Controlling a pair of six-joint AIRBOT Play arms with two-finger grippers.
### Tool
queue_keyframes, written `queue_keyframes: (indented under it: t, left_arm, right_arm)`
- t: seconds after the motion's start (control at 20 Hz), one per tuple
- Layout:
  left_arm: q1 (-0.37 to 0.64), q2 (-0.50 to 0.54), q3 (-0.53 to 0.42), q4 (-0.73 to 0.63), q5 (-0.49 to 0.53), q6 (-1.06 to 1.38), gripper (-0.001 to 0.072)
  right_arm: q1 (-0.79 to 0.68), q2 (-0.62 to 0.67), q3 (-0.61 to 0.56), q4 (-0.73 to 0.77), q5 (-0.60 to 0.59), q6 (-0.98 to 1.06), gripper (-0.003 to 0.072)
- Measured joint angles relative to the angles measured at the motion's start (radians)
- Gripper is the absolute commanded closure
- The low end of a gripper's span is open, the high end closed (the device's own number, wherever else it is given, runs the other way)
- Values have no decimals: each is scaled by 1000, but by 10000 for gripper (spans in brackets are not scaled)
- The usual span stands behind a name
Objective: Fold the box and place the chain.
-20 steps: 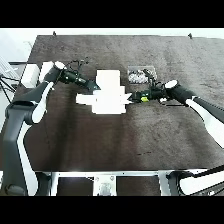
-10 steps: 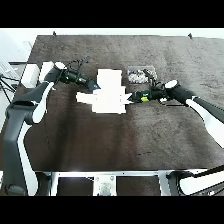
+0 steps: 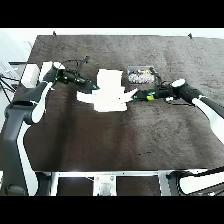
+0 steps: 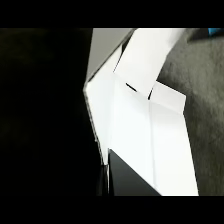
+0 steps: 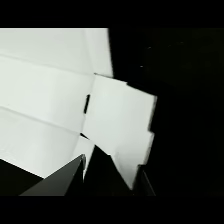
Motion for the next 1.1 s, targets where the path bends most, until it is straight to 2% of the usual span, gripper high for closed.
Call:
queue_keyframes:
  t: [0.25,0.5,0.65,0.9,1.1]
  left_arm:
    - [30,0,-2,-51,-73,172,696]
    - [36,3,-24,-72,-94,339,696]
    - [36,42,-115,-99,-63,457,696]
    - [36,140,-341,-170,77,701,696]
    - [36,162,-426,-225,123,832,696]
  right_arm:
    - [-112,36,0,47,18,0,290]
    - [-148,46,0,63,25,0,291]
    - [-154,47,-1,66,26,-9,292]
    - [-155,47,-19,67,26,-23,291]
    - [-155,47,-44,68,20,-42,292]
